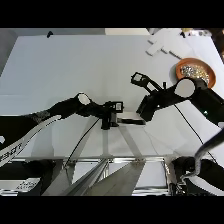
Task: Fold the box and place the chain.
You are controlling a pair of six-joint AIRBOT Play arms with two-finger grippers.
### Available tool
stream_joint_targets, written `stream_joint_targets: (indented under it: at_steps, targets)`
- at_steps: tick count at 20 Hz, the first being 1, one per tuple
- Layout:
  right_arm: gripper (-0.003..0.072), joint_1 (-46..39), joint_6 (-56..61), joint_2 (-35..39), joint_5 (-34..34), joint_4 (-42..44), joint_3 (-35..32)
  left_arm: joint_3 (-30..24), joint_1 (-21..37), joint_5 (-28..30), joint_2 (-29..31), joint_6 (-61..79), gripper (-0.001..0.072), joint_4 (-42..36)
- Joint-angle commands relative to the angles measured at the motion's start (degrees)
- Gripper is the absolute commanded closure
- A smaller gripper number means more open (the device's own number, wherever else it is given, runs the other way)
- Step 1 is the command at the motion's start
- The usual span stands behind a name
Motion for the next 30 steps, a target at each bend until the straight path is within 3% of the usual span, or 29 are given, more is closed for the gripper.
stream_joint_targets:
  at_steps: [1, 5, 15, 19, 30]
  targets:
    - [0.0479, 0.04, -6.62, 2.19, 0.48, 1.49, -2.19, 0.00, 0.04, 0.00, 0.02, 0.00, 0.0454, 0.00]
    - [0.0423, 0.07, -9.53, 2.71, -0.28, 2.05, -4.66, 0.00, 0.04, 0.00, 0.02, 0.00, 0.0454, 0.00]
    - [0.0423, 7.13, -10.49, 4.37, -4.13, 2.75, -5.31, 0.00, 0.04, 0.00, 0.02, 0.00, 0.0455, 0.00]
    - [0.0423, 7.30, -10.32, 4.33, -8.48, 2.14, -5.31, 0.00, 0.04, 0.00, 0.02, 0.00, 0.0455, 0.00]
    - [0.0431, 7.30, -9.29, 0.98, -9.20, -0.15, -5.31, 0.00, 0.04, 0.00, 0.02, 0.00, 0.0455, 0.00]
